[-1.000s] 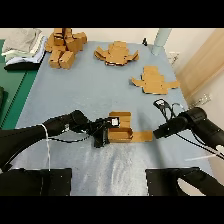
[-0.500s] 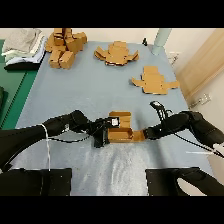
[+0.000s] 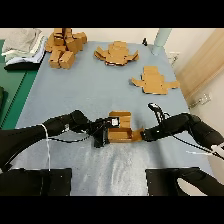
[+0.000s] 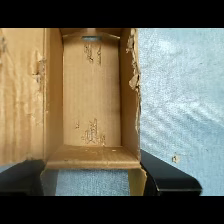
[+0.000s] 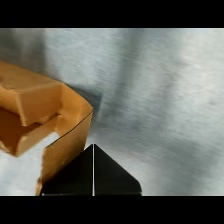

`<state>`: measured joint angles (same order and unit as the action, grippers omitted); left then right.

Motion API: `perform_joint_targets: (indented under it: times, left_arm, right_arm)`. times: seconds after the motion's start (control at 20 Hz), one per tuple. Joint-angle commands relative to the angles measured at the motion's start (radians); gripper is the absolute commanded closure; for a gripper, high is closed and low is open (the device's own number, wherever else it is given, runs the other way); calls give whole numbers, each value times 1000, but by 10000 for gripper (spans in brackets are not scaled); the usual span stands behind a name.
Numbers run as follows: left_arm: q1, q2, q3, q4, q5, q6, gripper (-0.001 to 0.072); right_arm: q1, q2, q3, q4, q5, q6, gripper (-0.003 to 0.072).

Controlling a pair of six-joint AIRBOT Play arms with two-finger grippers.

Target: Fold the box.

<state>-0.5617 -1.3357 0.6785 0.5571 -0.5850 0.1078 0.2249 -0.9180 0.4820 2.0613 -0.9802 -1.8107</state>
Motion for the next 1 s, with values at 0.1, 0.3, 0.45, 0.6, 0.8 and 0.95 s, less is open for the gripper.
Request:
perform_joint_targets:
  times: [0.1,0.3,0.45,0.6,0.8,0.95]
  left_arm:
    - [0,1,1,0,0,0,258]
    - [0,1,1,0,0,0,258]
    - [0,1,1,0,0,0,257]
    - [0,1,1,0,0,0,258]
    - [0,1,1,0,0,0,258]
    - [0,1,1,0,0,0,257]
  right_arm:
    - [2,28,55,108,-28,-5,384]
    - [2,25,65,115,-28,33,314]
    - [25,25,65,129,-14,32,225]
    - [101,13,65,134,24,35,201]
    - [200,-58,72,82,118,193,107]
    - [270,-114,111,-108,127,398,193]
